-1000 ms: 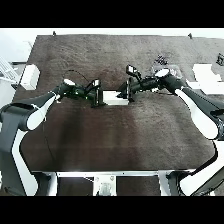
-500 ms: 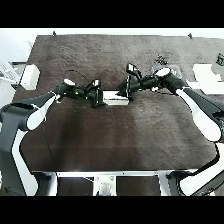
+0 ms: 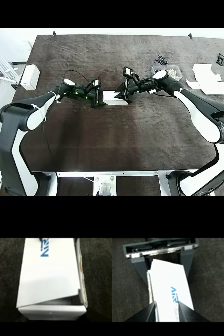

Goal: Fold the box and place the chain.

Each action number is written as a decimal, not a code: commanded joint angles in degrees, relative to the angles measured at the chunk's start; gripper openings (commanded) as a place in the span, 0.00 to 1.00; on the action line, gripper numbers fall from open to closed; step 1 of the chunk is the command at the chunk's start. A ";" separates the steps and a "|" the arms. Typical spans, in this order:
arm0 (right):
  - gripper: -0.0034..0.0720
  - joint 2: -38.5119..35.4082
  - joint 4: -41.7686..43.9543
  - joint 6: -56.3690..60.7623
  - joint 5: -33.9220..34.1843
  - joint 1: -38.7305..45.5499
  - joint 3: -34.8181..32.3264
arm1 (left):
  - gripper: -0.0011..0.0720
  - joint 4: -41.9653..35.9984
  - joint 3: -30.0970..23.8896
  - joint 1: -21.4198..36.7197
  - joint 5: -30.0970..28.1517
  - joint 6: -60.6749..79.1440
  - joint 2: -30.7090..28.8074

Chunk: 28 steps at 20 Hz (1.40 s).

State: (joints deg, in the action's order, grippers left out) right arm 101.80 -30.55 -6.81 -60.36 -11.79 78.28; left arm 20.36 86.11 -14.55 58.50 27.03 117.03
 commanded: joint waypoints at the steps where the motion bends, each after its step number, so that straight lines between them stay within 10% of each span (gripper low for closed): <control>1: 0.56 -0.02 0.94 -0.11 -0.96 0.02 -2.49 | 0.66 0.00 -0.02 -0.04 0.02 0.00 -0.04; 12: 0.64 -0.87 13.73 -5.27 -5.03 2.69 -3.82 | 0.66 0.00 -0.02 -0.04 0.04 0.00 -0.04; 18: 0.06 -0.04 10.29 -1.49 -4.52 3.89 -5.60 | 0.66 0.00 -0.02 -0.02 0.02 0.00 -0.04; 28: 0.05 1.73 -4.72 12.57 -0.85 0.52 -4.61 | 0.66 0.00 -0.02 -0.02 0.04 0.00 -0.04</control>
